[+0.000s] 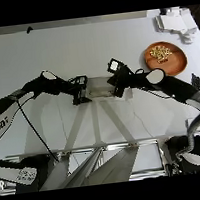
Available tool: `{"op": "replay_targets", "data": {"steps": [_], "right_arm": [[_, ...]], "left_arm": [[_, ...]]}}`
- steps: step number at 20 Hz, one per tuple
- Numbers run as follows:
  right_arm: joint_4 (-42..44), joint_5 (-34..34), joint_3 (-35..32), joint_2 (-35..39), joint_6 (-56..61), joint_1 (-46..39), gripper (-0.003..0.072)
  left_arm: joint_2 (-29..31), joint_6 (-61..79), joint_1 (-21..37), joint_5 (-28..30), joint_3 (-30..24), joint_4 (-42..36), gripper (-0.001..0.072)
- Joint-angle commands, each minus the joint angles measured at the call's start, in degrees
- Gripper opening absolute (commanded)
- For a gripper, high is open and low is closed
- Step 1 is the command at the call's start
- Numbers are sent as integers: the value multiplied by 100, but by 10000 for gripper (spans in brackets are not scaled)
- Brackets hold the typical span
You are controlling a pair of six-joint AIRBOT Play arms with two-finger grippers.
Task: Fold the box and place the chain.
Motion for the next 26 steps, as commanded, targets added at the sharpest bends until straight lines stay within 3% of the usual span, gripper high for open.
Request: {"op": "replay_targets", "data": {"steps": [1, 4, 7, 13, 15, 17, 20, 23, 26], "right_arm": [[116, -1283, 0, -601, 476, 109, 7], [111, -1189, 2, -518, 468, 83, 8], [-61, -487, 2, -50, 466, 83, 8], [-1261, 1757, 0, 955, 925, -55, 6], [-1161, 2933, 0, 955, 1023, -595, 11], [-1257, 3526, 2, 866, 988, -1211, 11], [-1458, 3209, 2, 549, -66, -1598, 11], [-1425, 2924, 2, -109, -1185, -1467, 10], [-1414, 2474, 2, -686, -1257, -1239, 43]], "left_arm": [[4, 0, 7, -7, -2, 2, 115], [4, 0, 7, -7, -2, 2, 115], [4, 0, 7, -7, -2, 2, 115], [4, 0, 4, -7, -2, 2, 115], [4, 0, 7, -9, -2, 2, 115], [4, 0, 7, -7, -2, 2, 115], [4, 0, 7, -9, -2, 2, 115], [4, 0, 7, -9, -2, 2, 115], [4, 0, 7, -9, -2, 2, 115]]}}
